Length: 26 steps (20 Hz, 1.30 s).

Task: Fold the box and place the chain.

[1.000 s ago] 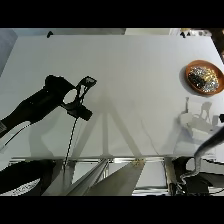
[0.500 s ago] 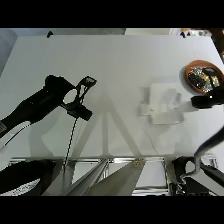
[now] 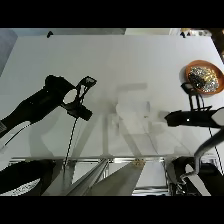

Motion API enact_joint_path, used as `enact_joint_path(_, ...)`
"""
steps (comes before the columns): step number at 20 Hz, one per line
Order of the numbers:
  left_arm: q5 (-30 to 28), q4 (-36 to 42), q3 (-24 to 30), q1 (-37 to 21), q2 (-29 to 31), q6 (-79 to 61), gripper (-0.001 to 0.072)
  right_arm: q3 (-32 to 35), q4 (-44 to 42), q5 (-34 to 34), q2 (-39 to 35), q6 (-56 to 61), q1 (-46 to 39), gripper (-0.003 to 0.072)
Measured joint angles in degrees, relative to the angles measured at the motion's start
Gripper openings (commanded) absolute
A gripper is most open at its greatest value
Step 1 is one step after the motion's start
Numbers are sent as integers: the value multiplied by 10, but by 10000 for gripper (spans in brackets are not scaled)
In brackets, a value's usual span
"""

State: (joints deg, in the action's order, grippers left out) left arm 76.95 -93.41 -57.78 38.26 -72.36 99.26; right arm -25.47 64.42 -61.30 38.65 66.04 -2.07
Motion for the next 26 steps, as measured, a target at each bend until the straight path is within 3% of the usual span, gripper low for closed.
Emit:
enact_joint_path(6, 0, 0, 0, 0, 0, 0, 8, 35, -14, 29, -20, 12, 30, 16)
enact_joint_path(22, -10, 0, 0, 0, 0, 0, 11, 41, -17, 38, -23, 14, 35, 17)
enact_joint_path(23, -25, 0, 0, 0, 0, -1, 41, 40, -17, 38, -23, 14, 35, 17)
enact_joint_path(25, -73, 5, 0, 0, -1, -29, 420, 40, -18, 38, -23, 14, 35, 17)
enact_joint_path(26, -103, 22, 0, -5, -2, -59, 472, 41, -18, 37, -23, 14, 35, 17)
